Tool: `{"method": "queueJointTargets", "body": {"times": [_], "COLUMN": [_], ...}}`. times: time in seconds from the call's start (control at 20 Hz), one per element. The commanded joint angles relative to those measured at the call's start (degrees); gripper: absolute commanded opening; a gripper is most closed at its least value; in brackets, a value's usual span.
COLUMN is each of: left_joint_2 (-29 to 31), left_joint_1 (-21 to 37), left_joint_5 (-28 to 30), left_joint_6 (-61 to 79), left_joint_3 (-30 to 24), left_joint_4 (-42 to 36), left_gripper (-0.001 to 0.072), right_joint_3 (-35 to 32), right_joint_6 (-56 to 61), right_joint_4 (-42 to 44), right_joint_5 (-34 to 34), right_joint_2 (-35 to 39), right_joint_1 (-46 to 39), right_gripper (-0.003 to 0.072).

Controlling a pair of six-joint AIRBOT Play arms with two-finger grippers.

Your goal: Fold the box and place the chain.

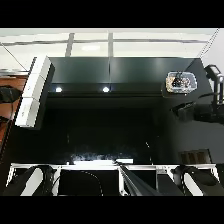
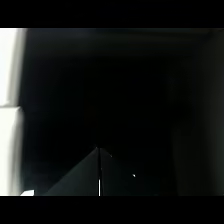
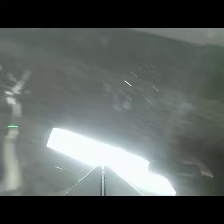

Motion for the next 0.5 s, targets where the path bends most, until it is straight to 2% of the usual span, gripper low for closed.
{"method": "queueJointTargets", "body": {"times": [0.0, 0.1, 0.2, 0.45], "left_joint_2": [12.2, 17.2, 19.0, 19.3], "left_joint_1": [-13.5, -20.5, -23.8, -25.2], "left_joint_5": [7.0, 12.9, 14.8, 15.0], "left_joint_6": [-1.3, -1.3, -1.3, -0.9], "left_joint_3": [-9.4, -19.0, -25.2, -26.0], "left_joint_4": [-3.5, -2.5, -3.3, -3.1], "left_gripper": [0.0022, 0.0025, 0.0026, 0.0026], "right_joint_3": [-5.2, -10.8, -16.1, -17.7], "right_joint_6": [12.3, 18.3, 19.6, 19.6], "right_joint_4": [-17.7, -23.5, -24.1, -23.6], "right_joint_5": [-11.0, -18.4, -24.5, -25.0], "right_joint_2": [5.3, 5.8, 5.6, 5.6], "right_joint_1": [10.7, 13.4, 13.2, 13.2], "right_gripper": [0.0008, 0.0010, 0.0011, 0.0012]}}
